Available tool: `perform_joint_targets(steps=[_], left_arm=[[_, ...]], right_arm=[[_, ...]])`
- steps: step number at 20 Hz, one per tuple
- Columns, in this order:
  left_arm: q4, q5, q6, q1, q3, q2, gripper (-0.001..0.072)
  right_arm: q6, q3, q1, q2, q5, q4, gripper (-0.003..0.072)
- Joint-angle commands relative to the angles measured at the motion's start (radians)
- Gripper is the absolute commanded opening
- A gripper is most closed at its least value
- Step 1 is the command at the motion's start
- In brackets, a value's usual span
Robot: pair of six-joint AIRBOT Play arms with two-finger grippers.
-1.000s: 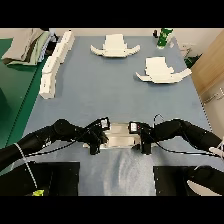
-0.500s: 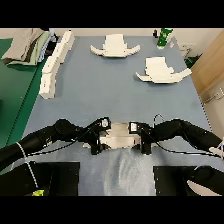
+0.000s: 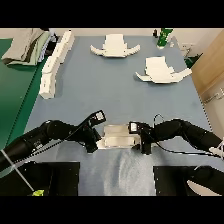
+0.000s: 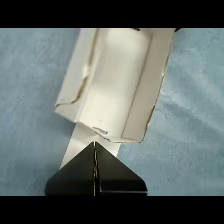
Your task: Fold the box.
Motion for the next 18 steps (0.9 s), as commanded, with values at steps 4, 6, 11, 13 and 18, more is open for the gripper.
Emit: perform_joint_targets(steps=[4, 6, 11, 13, 18], left_arm=[[0.555, -0.189, -0.901, 0.008, 0.024, 0.276, 0.0014], [0.758, -0.350, -1.294, 0.056, 0.023, 0.321, 0.0014], [0.521, -0.407, -1.237, 0.253, -0.055, 0.291, 0.0014], [0.303, -0.312, -1.098, 0.287, -0.106, 0.237, 0.0014], [0.043, -0.142, -0.838, 0.286, -0.137, 0.036, 0.0014]], right_arm=[[0.000, 0.000, 0.000, 0.001, 0.000, 0.000, 0.0523], [0.000, 0.000, 0.000, 0.001, 0.000, 0.000, 0.0522], [0.000, 0.000, 0.000, 0.001, 0.000, 0.000, 0.0522], [0.000, 0.000, 0.000, 0.001, 0.000, 0.000, 0.0522], [0.000, 0.000, 0.000, 0.001, 0.000, 0.000, 0.0522]])
